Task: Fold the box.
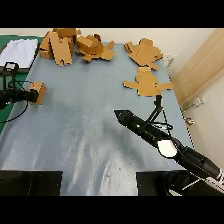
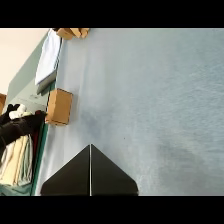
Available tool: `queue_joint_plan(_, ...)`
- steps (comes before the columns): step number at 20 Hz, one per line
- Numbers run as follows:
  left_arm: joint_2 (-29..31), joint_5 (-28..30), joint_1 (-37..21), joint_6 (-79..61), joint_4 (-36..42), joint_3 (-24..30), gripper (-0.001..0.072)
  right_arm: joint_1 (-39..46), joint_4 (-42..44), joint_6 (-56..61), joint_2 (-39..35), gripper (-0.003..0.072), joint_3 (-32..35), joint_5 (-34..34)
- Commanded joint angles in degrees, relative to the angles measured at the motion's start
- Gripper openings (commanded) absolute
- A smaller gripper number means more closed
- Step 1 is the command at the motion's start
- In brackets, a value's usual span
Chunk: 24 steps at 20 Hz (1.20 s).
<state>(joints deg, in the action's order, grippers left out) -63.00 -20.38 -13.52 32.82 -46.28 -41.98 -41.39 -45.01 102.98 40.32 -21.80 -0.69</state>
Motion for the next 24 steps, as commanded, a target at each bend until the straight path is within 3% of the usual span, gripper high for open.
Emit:
queue_joint_plan(1, 6.3, -9.2, 1.5, 6.2, 0.1, -0.1, 0.0692, 0.0, -4.7, 0.0, 0.1, 0.0007, 0.0, 3.5)
queue_joint_plan(3, 7.5, -13.6, 6.2, 7.7, 1.5, -0.2, 0.0691, 0.5, -7.8, 0.0, 0.1, 0.0007, -0.2, 3.5)
queue_joint_plan(5, 7.3, -14.2, 13.9, 7.8, 3.1, -0.2, 0.0691, 2.0, -11.0, 0.0, 0.8, 0.0007, -1.3, 4.6)
queue_joint_plan(9, 6.9, -3.6, 30.9, 14.4, 4.0, -0.2, 0.0689, 7.0, -24.5, 0.0, 6.9, 0.0007, -9.7, 15.9)
queue_joint_plan(12, 4.1, 4.2, 38.5, 15.3, 4.4, -0.2, 0.069, 9.6, -32.7, 0.0, 15.8, 0.0007, -18.0, 23.1)
queue_joint_plan(18, -5.3, 3.9, 40.7, 15.3, 12.0, -4.1, 0.069, 9.6, -37.8, -1.6, 29.7, 0.0006, -26.3, 24.3)
queue_joint_plan(24, -5.9, 3.8, 40.7, 15.2, 12.0, -4.6, 0.069, 9.6, -39.2, -1.5, 31.1, 0.0006, -26.7, 24.3)
